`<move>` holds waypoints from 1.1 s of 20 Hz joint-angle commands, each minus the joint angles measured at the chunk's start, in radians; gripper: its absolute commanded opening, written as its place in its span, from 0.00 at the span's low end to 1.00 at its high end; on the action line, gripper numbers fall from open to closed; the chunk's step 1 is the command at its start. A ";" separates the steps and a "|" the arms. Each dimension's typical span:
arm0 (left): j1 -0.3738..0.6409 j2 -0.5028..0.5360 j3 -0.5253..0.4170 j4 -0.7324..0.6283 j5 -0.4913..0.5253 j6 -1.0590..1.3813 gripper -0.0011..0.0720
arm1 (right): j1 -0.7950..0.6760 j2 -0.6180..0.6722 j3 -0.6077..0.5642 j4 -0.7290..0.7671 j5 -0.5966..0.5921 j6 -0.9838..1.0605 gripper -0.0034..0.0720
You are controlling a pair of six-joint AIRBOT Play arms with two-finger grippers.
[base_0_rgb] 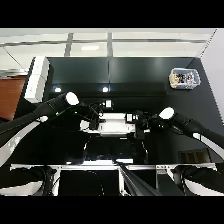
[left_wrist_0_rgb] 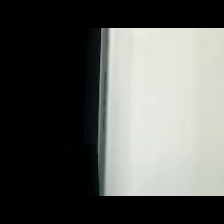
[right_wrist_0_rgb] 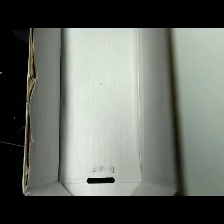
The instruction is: Fold the box and place the chain.
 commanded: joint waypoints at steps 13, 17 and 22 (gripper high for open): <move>0.055 0.079 0.000 0.061 -0.039 -0.145 0.99 | 0.002 -0.002 0.001 -0.002 -0.010 0.009 0.67; 0.164 0.235 0.000 0.289 -0.217 -0.431 0.99 | 0.002 -0.002 0.001 -0.006 0.003 0.003 0.67; 0.289 0.235 -0.019 0.015 -0.571 -0.621 0.41 | 0.002 -0.001 0.001 -0.005 0.002 0.003 0.15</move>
